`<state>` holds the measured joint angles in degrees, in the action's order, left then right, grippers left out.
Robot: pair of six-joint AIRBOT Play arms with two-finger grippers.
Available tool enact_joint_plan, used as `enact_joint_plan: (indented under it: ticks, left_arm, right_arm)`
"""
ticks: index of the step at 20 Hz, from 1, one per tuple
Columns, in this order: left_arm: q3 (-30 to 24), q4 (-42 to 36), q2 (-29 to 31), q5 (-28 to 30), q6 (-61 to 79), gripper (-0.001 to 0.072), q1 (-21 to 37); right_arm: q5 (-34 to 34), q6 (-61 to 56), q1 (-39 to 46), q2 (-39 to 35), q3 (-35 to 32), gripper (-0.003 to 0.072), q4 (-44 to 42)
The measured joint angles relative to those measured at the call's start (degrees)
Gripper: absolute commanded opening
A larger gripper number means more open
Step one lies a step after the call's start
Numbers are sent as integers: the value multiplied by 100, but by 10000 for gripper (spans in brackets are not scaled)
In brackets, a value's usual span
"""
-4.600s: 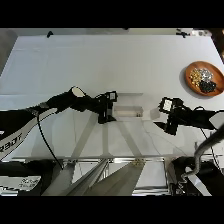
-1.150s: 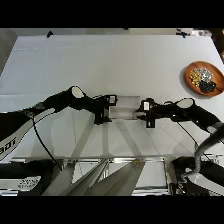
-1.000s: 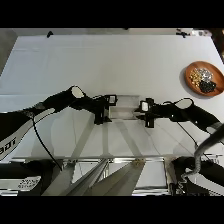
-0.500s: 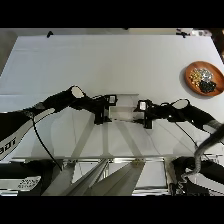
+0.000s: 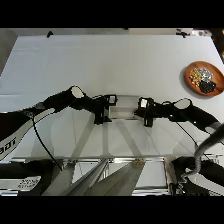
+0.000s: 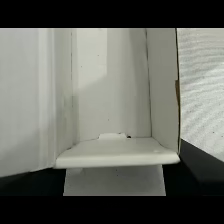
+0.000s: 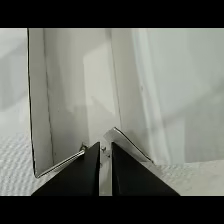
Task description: Fold the box and place the chain.
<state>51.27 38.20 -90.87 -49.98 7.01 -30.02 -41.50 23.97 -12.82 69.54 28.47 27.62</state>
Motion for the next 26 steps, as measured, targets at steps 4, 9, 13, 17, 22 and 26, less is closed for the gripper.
enact_joint_plan:
  ticks: [4,9,13,17,22,26]
  left_arm:
    - [0,2,0,0,2,414,0]
    - [0,2,0,0,2,414,0]
    - [0,2,0,0,2,414,0]
    - [0,2,0,0,2,414,0]
    - [0,2,0,0,2,414,0]
    - [0,4,0,0,2,414,0]
  right_arm:
    - [-251,-1150,4,-732,0,10,638]
    - [-999,-3598,4,-2055,0,10,1893]
    - [-1287,-5733,4,-2929,0,8,2570]
    - [-844,-6100,4,-3053,2,6,2149]
    - [-37,-5193,7,-2044,11,5,931]
    - [341,-4485,4,-940,219,5,74]
